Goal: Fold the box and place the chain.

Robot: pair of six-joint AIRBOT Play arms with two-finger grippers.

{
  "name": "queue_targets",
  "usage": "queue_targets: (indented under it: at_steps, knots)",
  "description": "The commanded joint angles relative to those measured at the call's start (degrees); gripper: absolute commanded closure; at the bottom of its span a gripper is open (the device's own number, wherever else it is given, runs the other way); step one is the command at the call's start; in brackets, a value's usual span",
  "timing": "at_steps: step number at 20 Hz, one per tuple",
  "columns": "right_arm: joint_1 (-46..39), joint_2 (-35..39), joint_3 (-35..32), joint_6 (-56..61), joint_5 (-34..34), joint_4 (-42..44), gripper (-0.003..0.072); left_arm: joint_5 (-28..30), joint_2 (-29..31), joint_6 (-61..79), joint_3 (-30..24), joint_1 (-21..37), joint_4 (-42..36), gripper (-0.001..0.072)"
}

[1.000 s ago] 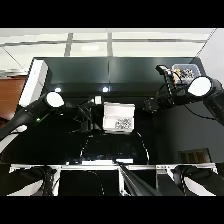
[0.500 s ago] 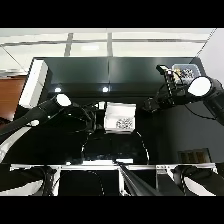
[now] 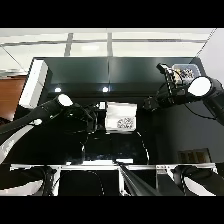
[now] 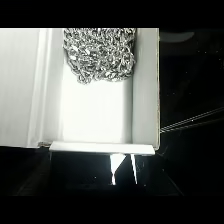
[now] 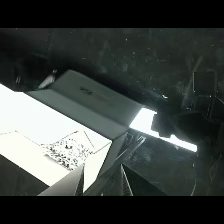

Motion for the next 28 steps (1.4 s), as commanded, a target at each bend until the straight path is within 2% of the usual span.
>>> queue_targets:
  at_steps: [1, 5, 12, 15, 16, 17, 20, 24, 26, 28]
  knots:
    - [-0.02, 0.02, -0.02, 0.00, -0.46, 0.04, 0.0420, 0.68, -0.48, 0.15, -0.02, -1.31, -0.48, -0.0007]
    - [-0.02, 0.02, 0.00, 0.02, -1.03, 0.20, 0.0419, 4.35, -0.76, -0.09, -0.02, -3.48, -0.63, -0.0007]
    - [-0.02, 0.00, -0.02, 0.00, -2.29, 0.20, 0.0420, 4.46, -0.79, -0.26, -0.02, -3.87, -0.63, 0.0004]
    - [-0.02, -0.07, -0.02, 0.02, -4.98, 0.00, 0.0417, 4.17, -0.79, -0.26, -0.02, -4.39, -0.61, 0.0326]
    - [-0.02, -0.11, 0.00, 1.16, -6.86, 0.00, 0.0297, 4.20, -0.79, -0.26, -0.02, -4.50, -0.57, 0.0351]
    - [-0.02, -0.24, 0.00, 3.91, -9.64, 0.02, 0.0019, 4.17, -0.76, -0.28, -0.02, -4.50, -0.57, 0.0352]
    - [-0.02, -2.10, 0.00, 4.63, -15.96, 1.79, 0.0004, 4.17, -0.76, -0.28, -0.02, -4.50, -0.59, 0.0351]
    - [1.14, -7.80, -0.02, -0.92, -11.78, 2.82, 0.0004, 4.20, -0.76, -0.28, -0.02, -4.48, -0.59, 0.0352]
    - [3.17, -8.35, 0.00, -11.82, -9.70, 2.82, 0.0005, 4.20, -0.76, -0.28, -0.02, -4.48, -0.59, 0.0352]
    - [4.63, -7.58, 0.09, -30.14, -8.11, 2.67, 0.0004, 4.20, -0.76, -0.31, -0.02, -4.48, -0.59, 0.0351]
